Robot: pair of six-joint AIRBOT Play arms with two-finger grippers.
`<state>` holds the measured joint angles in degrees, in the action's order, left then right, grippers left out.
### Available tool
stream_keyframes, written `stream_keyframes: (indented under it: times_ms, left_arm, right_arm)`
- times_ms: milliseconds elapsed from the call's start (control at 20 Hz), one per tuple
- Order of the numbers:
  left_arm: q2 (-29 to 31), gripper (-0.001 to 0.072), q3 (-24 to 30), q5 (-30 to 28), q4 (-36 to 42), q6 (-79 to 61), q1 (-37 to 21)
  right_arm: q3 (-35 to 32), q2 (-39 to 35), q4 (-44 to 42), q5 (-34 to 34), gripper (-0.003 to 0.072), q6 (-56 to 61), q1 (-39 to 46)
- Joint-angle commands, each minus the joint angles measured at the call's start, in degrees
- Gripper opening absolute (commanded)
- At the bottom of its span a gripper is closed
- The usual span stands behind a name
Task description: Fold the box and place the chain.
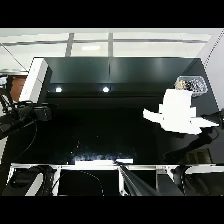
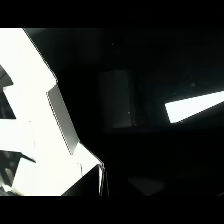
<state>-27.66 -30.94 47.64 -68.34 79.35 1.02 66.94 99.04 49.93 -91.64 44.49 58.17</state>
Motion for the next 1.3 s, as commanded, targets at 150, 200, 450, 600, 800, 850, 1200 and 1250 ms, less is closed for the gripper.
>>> stream_keyframes:
  times_ms: [150,200,450,600,800,850,1200,1250]
  left_arm:
    - [0.0,0.0709,0.0,-0.1,0.0,0.0,0.0]
    - [0.0,0.0708,0.0,-0.1,0.0,0.0,0.0]
    - [0.0,0.0709,0.0,-0.2,2.2,0.0,0.1]
    - [0.0,0.0709,0.0,-0.1,4.4,-0.1,0.7]
    - [-0.2,0.0709,0.0,-0.1,6.8,-0.1,2.7]
    - [-0.5,0.0709,0.0,-0.1,8.1,0.0,3.3]
    - [-12.7,0.0692,0.0,0.6,21.8,1.6,4.0]
    - [-15.2,0.0691,0.0,1.0,23.4,0.6,4.0]
  right_arm:
    - [-2.5,-4.9,-0.5,-1.4,0.0043,-0.1,-4.7]
    - [-4.1,-6.6,-1.0,-0.3,0.0043,-0.1,-6.1]
    - [-18.3,-17.5,-13.3,7.1,0.0043,0.8,-13.6]
    - [-27.5,-26.4,-17.8,13.3,0.0043,2.2,-21.2]
    - [-34.6,-36.7,-21.4,18.5,0.0043,3.0,-35.8]
    - [-35.3,-38.9,-21.4,21.0,0.0043,3.8,-40.2]
    - [-35.4,-44.8,-16.7,33.9,0.0043,6.4,-62.9]
    - [-35.4,-44.9,-15.3,35.1,0.0043,6.3,-65.4]
